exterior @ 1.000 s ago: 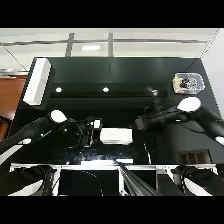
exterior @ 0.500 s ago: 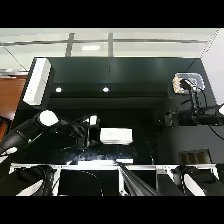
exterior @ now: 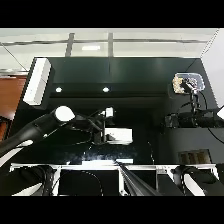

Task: Fold the box and place the chain.

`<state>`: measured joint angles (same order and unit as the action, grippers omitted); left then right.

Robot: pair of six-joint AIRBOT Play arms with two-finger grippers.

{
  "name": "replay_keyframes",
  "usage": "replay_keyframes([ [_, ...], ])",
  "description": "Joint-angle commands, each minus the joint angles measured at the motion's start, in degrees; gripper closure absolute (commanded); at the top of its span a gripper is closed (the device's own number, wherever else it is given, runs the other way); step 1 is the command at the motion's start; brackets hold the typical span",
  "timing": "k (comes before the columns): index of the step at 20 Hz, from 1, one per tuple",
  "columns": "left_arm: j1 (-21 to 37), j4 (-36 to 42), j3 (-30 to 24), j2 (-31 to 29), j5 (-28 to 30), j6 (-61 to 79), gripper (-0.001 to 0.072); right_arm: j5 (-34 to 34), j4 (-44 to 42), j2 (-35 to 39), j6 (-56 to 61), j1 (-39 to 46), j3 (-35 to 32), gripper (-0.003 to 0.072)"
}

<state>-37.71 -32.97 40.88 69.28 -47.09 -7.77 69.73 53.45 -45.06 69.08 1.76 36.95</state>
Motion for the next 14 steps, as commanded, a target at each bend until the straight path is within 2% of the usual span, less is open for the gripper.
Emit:
replay_keyframes([
  [1,-2.1,0.6,2.9,5.2,0.2,-4.7,-0.0003,-0.2,0.0,0.1,0.5,0.0,-0.3,0.0674],
  [14,-2.3,-3.1,2.9,6.3,-0.9,-4.2,-0.0005,-0.4,0.0,0.1,0.6,0.0,-0.3,0.0674],
])
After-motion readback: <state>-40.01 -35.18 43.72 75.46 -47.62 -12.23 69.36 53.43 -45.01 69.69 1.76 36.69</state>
